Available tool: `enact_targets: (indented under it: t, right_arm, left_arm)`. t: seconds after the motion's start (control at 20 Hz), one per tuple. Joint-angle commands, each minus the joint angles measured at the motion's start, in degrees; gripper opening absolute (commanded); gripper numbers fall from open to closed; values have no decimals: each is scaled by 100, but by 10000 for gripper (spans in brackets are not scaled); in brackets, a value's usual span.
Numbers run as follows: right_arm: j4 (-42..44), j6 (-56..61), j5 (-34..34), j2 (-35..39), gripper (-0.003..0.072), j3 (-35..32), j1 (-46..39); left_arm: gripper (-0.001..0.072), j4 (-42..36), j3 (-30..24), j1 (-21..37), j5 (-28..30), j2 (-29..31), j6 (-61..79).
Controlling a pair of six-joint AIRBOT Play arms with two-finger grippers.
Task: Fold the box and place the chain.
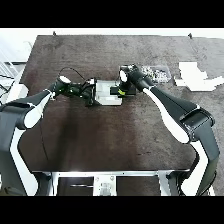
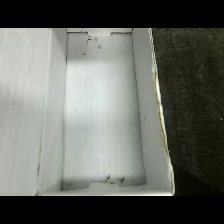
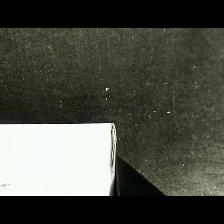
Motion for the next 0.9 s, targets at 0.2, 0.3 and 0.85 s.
enact_targets:
  t: [0.2,0.3,0.85]
  right_arm:
    - [0,-9,-2,17,387,13,-4]
    - [0,-192,7,142,388,15,-4]
    - [284,-2055,-72,1622,474,24,-59]
  left_arm:
    - [475,4,0,7,-7,-2,2]
    - [475,4,0,7,-7,-2,2]
    - [475,4,0,7,-7,-2,2]
